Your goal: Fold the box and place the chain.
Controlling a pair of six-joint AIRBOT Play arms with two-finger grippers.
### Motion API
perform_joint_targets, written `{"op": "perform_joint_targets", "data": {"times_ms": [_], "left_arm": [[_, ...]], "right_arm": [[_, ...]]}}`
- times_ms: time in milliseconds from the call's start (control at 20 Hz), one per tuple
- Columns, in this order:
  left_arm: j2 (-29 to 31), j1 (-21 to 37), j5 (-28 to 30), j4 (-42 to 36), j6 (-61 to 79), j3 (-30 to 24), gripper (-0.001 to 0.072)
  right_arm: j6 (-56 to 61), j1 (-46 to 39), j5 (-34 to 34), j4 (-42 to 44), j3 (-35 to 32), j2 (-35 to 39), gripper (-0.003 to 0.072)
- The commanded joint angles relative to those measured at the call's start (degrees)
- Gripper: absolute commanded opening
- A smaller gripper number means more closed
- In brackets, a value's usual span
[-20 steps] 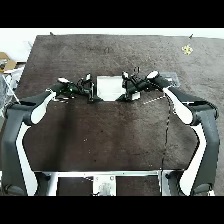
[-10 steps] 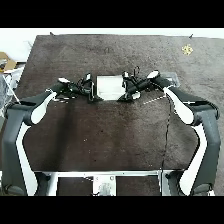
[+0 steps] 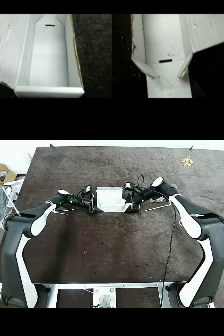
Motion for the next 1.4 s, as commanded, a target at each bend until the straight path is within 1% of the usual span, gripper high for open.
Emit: {"op": "perform_joint_targets", "data": {"times_ms": [0, 150, 200, 250, 300, 350, 400, 450, 600, 700, 900, 1000, 1250, 1350], "left_arm": [[0.0, 0.0, -0.3, 0.1, 0.1, 0.0, 0.0275], [0.0, 0.0, -0.3, 0.1, 0.1, 0.0, 0.0275], [0.0, 0.0, -0.3, 0.1, 0.1, 0.0, 0.0276], [0.0, 0.0, -0.3, 0.1, 0.1, 0.0, 0.0275], [0.0, 0.0, -0.2, 0.1, 0.1, 0.0, 0.0275], [0.0, 0.0, -0.3, 0.1, 0.1, 0.0, 0.0275], [0.0, 0.0, -0.3, 0.1, 0.1, 0.0, 0.0275], [0.0, 0.0, -0.3, 0.1, 0.1, 0.0, 0.0275], [0.0, 0.0, -0.3, 0.1, 0.1, 0.0, 0.0275], [0.0, 0.0, -0.2, 0.1, 0.1, 0.0, 0.0275], [0.0, 0.0, -0.2, 0.1, 0.1, 0.0, 0.0275], [0.0, 0.0, -0.2, 0.1, 0.1, 0.0, 0.0275], [0.0, 0.0, -0.3, 0.1, 0.1, 0.0, 0.0275], [0.0, 0.0, -0.2, 0.1, 0.1, 0.0, 0.0275]], "right_arm": [[2.8, 0.0, 1.3, -3.8, 0.1, 3.8, 0.069], [2.8, 0.0, 1.2, -4.9, 0.1, 7.4, 0.0689], [2.8, 0.0, 1.2, -4.3, 0.1, 8.4, 0.0676], [2.8, 0.0, 1.2, -2.9, 0.1, 9.2, 0.0579], [2.7, 0.0, 1.2, 0.0, 0.1, 9.6, 0.0369], [2.7, 0.0, 1.2, 3.3, 0.1, 9.7, 0.0237], [2.4, 0.1, 1.0, 6.9, 0.1, 9.6, 0.0124], [2.3, 0.1, 0.1, 10.9, 0.1, 9.4, 0.0073], [0.2, 0.1, -3.1, 21.3, 0.1, 8.0, 0.0073], [-3.5, 0.1, -5.4, 24.2, 0.1, 6.6, 0.0072], [-7.3, 0.1, -11.2, 26.4, 0.1, 3.3, 0.0072], [-7.3, 0.1, -12.7, 26.3, 0.1, 1.8, 0.0072], [-10.6, -0.2, -12.5, 25.9, 0.1, -1.9, 0.0073], [-11.2, -0.3, -10.5, 25.5, 0.1, -2.9, 0.0073]]}}
